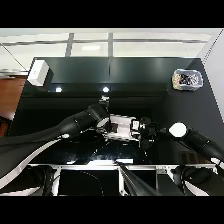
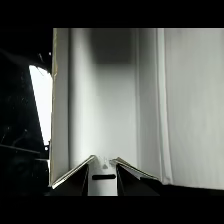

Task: Fold the box and place the chain.

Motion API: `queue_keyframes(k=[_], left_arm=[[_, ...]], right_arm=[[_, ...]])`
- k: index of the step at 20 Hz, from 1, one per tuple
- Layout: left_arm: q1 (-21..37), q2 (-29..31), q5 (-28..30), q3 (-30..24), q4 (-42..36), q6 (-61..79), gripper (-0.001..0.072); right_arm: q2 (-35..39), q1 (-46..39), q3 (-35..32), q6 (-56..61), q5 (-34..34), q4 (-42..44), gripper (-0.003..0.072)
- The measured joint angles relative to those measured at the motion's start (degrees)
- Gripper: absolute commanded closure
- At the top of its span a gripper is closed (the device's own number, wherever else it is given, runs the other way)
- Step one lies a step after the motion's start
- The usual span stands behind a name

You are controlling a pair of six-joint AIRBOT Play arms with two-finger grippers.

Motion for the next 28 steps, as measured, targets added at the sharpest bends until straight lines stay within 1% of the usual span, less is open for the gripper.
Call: queue_keyframes(k=[5,8,10,11,12,13,14,15,16,18,19,20,22,24,26,28], left_arm=[[0.0,0.0,0.0,0.0,-0.17,-0.09,0.0683],[0.0,0.0,0.0,0.02,-0.22,-0.09,0.0683],[0.02,0.0,0.0,0.0,-0.44,-0.07,0.0683],[0.02,0.0,0.0,0.0,-0.55,-0.09,0.0683],[0.02,0.0,0.0,0.0,-0.66,-0.09,0.0682],[0.02,0.0,0.0,0.02,-0.79,-0.09,0.0683],[0.02,0.0,0.0,0.02,-0.85,-0.09,0.0683],[0.02,0.0,0.0,0.02,-0.87,-0.09,0.0682],[0.0,0.0,0.0,0.02,-0.9,-0.11,0.0683],[0.02,0.0,0.0,0.0,-1.01,-0.15,0.0683],[0.02,0.0,-0.02,0.02,-1.01,-0.15,0.0683],[0.02,0.0,0.0,0.02,-1.03,-0.15,0.0683],[0.02,0.0,0.0,0.02,-1.05,-0.15,0.0683],[0.02,0.0,0.0,0.02,-1.05,-0.15,0.0683],[0.02,0.0,-0.02,0.02,-1.05,-0.09,0.0683],[0.02,0.0,-0.02,0.0,-1.05,-0.09,0.0683]], right_arm=[[-0.94,0.44,0.0,0.0,-1.88,4.17,0.0484],[-2.01,1.4,0.0,0.0,-2.86,5.18,0.0482],[-2.47,2.25,0.0,0.0,-3.93,5.51,0.0308],[-2.64,2.56,0.0,0.0,-4.44,5.68,0.0341],[-2.73,2.69,0.0,0.0,-4.85,5.73,0.0531],[-2.8,2.86,0.0,0.02,-5.42,5.68,0.0525],[-2.84,2.95,0.0,0.02,-5.6,5.7,0.036],[-2.91,3.02,0.0,0.0,-5.66,5.75,0.0522],[-2.93,3.08,0.0,-0.02,-5.9,5.7,0.0561],[-2.93,3.08,0.0,0.02,-6.38,5.66,0.0564],[-2.75,3.06,0.0,0.52,-6.4,5.53,0.0586],[-2.36,2.86,0.0,1.79,-6.43,5.22,0.0651],[-0.57,1.44,0.0,6.78,-5.4,3.28,0.0651],[2.64,-1.77,0.0,14.51,-2.45,-0.24,0.0651],[6.38,-6.86,0.0,23.23,2.91,-3.96,0.0651],[9.55,-14.36,0.0,34.42,9.68,-8.04,0.0652]])
